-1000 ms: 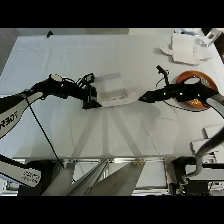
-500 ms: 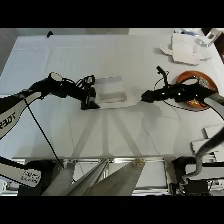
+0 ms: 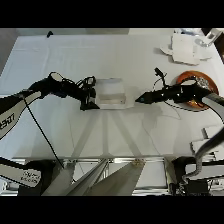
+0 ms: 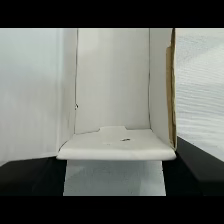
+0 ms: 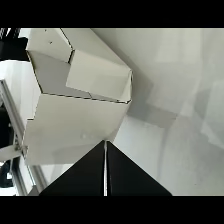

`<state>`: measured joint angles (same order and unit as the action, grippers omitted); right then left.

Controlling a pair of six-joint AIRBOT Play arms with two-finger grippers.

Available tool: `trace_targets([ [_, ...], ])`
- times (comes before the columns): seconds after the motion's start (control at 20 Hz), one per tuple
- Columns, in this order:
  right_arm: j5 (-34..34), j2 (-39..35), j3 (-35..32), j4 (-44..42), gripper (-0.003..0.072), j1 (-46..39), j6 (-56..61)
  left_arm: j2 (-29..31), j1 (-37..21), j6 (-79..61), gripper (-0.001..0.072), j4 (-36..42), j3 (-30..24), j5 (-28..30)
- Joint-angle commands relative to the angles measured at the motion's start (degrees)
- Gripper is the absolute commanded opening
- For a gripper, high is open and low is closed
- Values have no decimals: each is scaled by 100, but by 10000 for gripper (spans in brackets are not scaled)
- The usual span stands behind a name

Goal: Fold the box and place the chain.

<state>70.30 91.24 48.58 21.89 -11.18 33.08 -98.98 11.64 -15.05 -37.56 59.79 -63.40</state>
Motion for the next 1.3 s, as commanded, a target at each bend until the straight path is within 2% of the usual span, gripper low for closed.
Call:
trace_targets([
  [0.0,61,9,-2,-35,8,133,-52,-4,-7,4,395,-68,-2,63],
  [0.15,-70,7,-2,-155,8,404,-175,-7,-9,4,395,-66,-2,61],
  [0.35,-70,7,-2,-748,8,404,-343,-7,-9,4,395,-66,-2,59],
  [0.65,109,7,-2,-837,13,409,-284,-7,-9,7,395,-66,-2,59],
  [0.7,85,7,-2,-837,21,409,-284,-7,-11,4,395,-66,-2,59],
  [0.8,-4,7,-2,-837,192,409,-122,-7,-9,4,395,-66,-2,59],
  [1.25,-120,7,-2,-815,199,409,164,-7,-11,4,395,-66,-2,59],
])
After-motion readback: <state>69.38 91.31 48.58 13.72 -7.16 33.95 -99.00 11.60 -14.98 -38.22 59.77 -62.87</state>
